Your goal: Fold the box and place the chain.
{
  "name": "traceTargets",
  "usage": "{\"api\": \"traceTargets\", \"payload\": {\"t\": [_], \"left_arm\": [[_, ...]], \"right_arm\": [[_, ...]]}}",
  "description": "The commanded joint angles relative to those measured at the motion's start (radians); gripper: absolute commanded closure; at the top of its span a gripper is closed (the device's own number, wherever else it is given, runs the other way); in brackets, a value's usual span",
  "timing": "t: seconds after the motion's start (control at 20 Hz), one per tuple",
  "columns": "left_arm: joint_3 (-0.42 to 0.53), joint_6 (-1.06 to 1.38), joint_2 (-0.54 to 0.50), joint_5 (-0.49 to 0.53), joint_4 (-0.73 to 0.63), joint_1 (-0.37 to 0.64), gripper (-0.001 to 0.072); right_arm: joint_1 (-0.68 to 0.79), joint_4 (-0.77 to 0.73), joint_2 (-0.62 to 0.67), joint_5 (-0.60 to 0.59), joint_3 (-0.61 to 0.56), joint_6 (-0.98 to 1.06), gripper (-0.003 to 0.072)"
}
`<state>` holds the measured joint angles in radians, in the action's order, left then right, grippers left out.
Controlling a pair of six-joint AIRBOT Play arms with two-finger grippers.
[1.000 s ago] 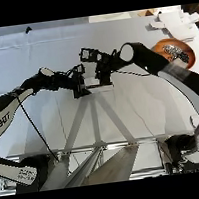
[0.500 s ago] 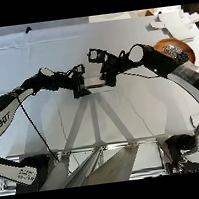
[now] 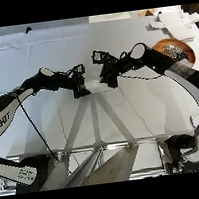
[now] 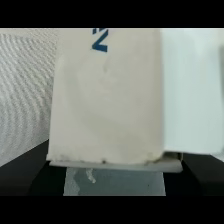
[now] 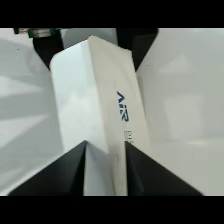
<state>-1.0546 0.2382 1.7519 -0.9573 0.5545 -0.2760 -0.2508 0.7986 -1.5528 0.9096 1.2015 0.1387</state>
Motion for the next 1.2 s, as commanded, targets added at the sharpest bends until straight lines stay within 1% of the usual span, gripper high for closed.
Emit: {"api": "traceTargets", "payload": {"t": [0.0, 0.2, 0.25, 0.3, 0.55, 0.6, 0.65, 0.7, 0.75, 0.9, 1.0, 1.05, 1.15], "left_arm": [[0.0, 0.001, 0.001, 0.0, 0.001, 0.0, 0.0596], [0.0, 0.001, 0.001, 0.0, 0.0, 0.0, 0.0596], [0.0, 0.001, 0.001, 0.0, 0.001, 0.0, 0.0596], [0.0, 0.001, 0.001, 0.0, 0.0, 0.0, 0.0596], [0.0, 0.001, 0.001, 0.0, 0.0, 0.0, 0.0596], [0.0, 0.001, 0.001, 0.0, 0.001, 0.0, 0.0596], [0.0, 0.001, 0.001, 0.0, 0.0, 0.0, 0.0596], [0.0, 0.001, 0.001, 0.0, 0.0, 0.0, 0.0596], [0.0, 0.001, 0.001, 0.0, 0.0, 0.0, 0.0596], [0.0, 0.001, 0.001, 0.0, 0.001, 0.0, 0.0596], [0.0, 0.001, 0.001, 0.0, 0.001, 0.0, 0.0596], [0.0, 0.001, 0.001, 0.0, 0.0, 0.0, 0.0596], [0.0, 0.001, 0.001, 0.0, 0.0, 0.0, 0.0596]], "right_arm": [[0.002, 0.003, -0.009, 0.006, 0.0, -0.016, 0.0509], [-0.016, 0.079, -0.009, 0.011, -0.001, -0.016, 0.0543], [-0.021, 0.08, -0.009, 0.011, -0.001, -0.016, 0.0585], [-0.026, 0.08, -0.009, 0.01, -0.001, -0.016, 0.0594], [-0.033, 0.084, -0.003, -0.003, -0.001, -0.015, 0.0584], [-0.033, 0.084, 0.002, -0.012, -0.001, -0.015, 0.0567], [-0.033, 0.085, 0.007, -0.018, -0.001, -0.016, 0.0508], [-0.035, 0.089, 0.011, -0.024, 0.0, -0.016, 0.0425], [-0.041, 0.114, 0.018, -0.04, -0.001, -0.015, 0.0396], [-0.068, 0.2, 0.021, -0.109, -0.001, 0.006, 0.041], [-0.087, 0.202, 0.022, -0.14, -0.001, 0.03, 0.0493], [-0.098, 0.203, 0.022, -0.145, -0.001, 0.029, 0.0513], [-0.114, 0.203, 0.022, -0.158, -0.001, 0.029, 0.0513]]}}
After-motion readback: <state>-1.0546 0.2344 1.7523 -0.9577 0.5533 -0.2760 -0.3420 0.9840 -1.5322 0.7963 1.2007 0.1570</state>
